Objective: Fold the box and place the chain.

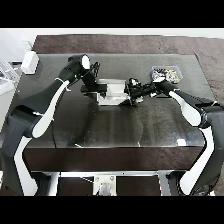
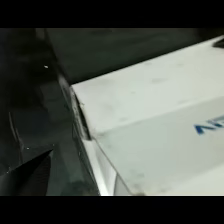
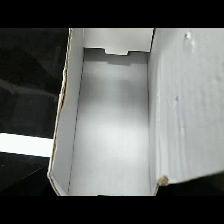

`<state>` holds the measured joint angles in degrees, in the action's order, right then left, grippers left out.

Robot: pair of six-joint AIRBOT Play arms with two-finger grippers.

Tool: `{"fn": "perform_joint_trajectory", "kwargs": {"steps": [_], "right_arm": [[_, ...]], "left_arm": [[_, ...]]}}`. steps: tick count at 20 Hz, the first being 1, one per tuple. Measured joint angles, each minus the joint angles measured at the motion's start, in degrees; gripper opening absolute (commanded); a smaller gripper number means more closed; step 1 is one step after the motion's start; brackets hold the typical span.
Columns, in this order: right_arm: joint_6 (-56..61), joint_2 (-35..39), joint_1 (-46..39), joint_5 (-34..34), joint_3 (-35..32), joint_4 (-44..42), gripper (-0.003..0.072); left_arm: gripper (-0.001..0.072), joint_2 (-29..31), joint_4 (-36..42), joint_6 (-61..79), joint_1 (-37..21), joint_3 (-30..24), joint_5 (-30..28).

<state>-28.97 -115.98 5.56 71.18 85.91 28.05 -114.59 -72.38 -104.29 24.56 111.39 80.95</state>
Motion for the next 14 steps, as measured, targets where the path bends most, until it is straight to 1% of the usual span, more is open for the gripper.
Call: {"fn": "perform_joint_trajectory", "kwargs": {"steps": [1,2,6,11,12,13,14], "right_arm": [[0.0,0.0,0.0,0.0,0.0,0.0,0.0516],[0.0,0.0,0.0,0.0,0.0,0.0,0.0516],[0.0,0.0,0.0,0.0,0.0,0.0,0.0516],[0.0,0.0,0.0,0.0,0.0,0.0,0.0516],[0.0,0.0,0.0,0.0,0.0,0.0,0.0516],[0.0,0.0,0.0,0.0,0.0,0.0,0.0515],[0.2,0.0,0.0,0.3,0.0,-0.1,0.0515]], "left_arm": [[0.0317,-0.1,-1.0,-1.1,0.3,-0.3,-0.5],[0.0290,-0.3,-1.8,-2.3,0.5,-0.5,-0.9],[0.0291,-0.9,-4.1,-5.9,1.2,-1.0,-2.3],[0.0288,-1.9,-5.1,-7.6,2.3,-1.0,-3.4],[0.0206,-2.1,-5.2,-7.8,2.5,-1.0,-3.6],[0.0029,-2.2,-5.2,-7.9,2.6,-1.1,-3.8],[0.0029,-2.2,-5.5,-8.4,2.7,-1.0,-3.7]]}}
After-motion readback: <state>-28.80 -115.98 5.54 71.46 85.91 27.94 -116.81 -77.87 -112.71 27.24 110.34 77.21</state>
